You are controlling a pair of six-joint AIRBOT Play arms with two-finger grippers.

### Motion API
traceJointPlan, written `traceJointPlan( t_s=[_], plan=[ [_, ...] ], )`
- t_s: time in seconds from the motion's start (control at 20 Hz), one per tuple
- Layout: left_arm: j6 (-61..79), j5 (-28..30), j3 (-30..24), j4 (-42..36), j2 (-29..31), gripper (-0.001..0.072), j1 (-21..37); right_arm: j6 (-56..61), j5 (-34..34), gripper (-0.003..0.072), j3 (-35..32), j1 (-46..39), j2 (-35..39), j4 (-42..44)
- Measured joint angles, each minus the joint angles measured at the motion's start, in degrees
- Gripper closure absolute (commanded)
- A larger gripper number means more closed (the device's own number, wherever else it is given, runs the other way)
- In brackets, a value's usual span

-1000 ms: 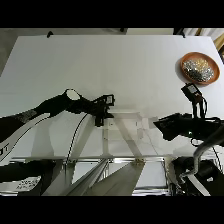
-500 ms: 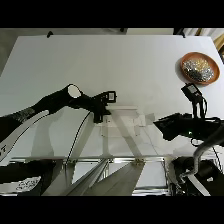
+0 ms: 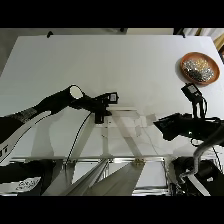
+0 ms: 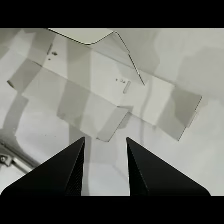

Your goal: Fold the box and place the chain.

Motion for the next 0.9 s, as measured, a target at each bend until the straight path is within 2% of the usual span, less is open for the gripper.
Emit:
traceJointPlan(
  t_s=[0.45, 0.5, 0.6, 0.65, 0.9],
  plan=[
    [-0.2, -0.1, 0.0, 0.2, 0.0, 0.0697, -0.1, 0.0, 0.0, 0.0398, 0.0, 0.0, 0.0, 0.1],
    [-0.2, -0.2, 0.0, 0.2, 0.0, 0.0697, -0.1, -0.2, 0.0, 0.0443, 0.0, 0.0, 0.0, 0.1],
    [-0.3, -0.2, 0.0, 0.2, 0.0, 0.0697, -0.1, -0.3, -0.4, 0.0638, 0.0, 0.0, 0.0, 0.2],
    [-0.3, -0.2, 0.0, 0.2, 0.0, 0.0697, -0.1, -0.8, -0.6, 0.0671, 0.0, 0.0, 0.0, 0.3],
    [-0.3, -0.3, 0.0, 0.2, 0.0, 0.0697, -0.1, -8.9, -1.7, 0.0671, 0.0, 0.0, 0.0, 1.0]
  ],
)
